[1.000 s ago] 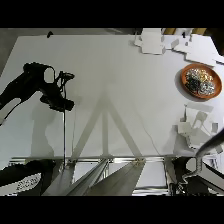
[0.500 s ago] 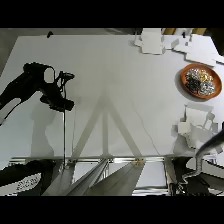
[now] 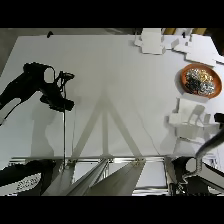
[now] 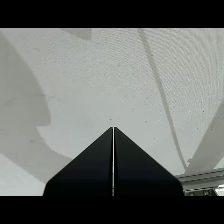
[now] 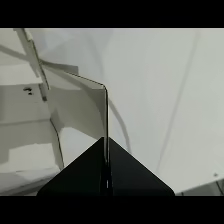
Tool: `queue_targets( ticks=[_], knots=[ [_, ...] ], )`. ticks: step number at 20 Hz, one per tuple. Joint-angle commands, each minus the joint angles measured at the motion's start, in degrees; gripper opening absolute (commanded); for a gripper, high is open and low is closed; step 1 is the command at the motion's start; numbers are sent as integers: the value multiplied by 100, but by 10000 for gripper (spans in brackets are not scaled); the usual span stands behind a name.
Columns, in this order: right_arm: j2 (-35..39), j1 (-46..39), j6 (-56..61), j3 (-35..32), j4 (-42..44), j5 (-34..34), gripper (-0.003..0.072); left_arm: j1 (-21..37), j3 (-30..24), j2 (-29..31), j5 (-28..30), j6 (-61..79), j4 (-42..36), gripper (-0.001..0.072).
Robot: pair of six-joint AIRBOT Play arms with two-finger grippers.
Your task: Fold the box and place the chain.
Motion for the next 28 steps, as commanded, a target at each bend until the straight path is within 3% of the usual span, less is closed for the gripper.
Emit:
queue_targets(
  ticks=[1, 8, 12, 13, 15, 19, 20, 21, 24, 28],
  knots=[
    [708, 800, -352, -195, 1377, 37, 17, 4, -2, 4, 2, 2, 2, 9],
    [2927, 2422, -402, -2033, 3410, -990, 17, 4, -2, 4, 247, 2, 0, 9],
    [3368, 3193, -400, -2422, 3517, -1027, 17, 4, -9, -13, 809, 22, -208, 10],
    [3368, 3375, -407, -2426, 3510, -1067, 18, 4, -9, -13, 1021, 275, -476, 45],
    [3368, 3738, -409, -2428, 3510, -1231, 18, 17, -9, -17, 1423, 1593, -1696, 423],
    [3368, 4282, -407, -2428, 3508, -1379, 18, 4, -9, -234, 1467, 4903, -5335, 455],
    [3368, 4352, -404, -2428, 3508, -1384, 18, -22, -9, -372, 1381, 5359, -5899, 472],
    [3368, 4385, -400, -2428, 3510, -1377, 18, -59, -9, -544, 1298, 5657, -6262, 519],
    [3368, 4389, -400, -2428, 3504, -1377, 18, -133, -9, -1106, 918, 6065, -6513, 573],
    [3368, 4389, -400, -2428, 3504, -1377, 18, -146, -9, -1788, 791, 6094, -6542, 577]
  ],
)
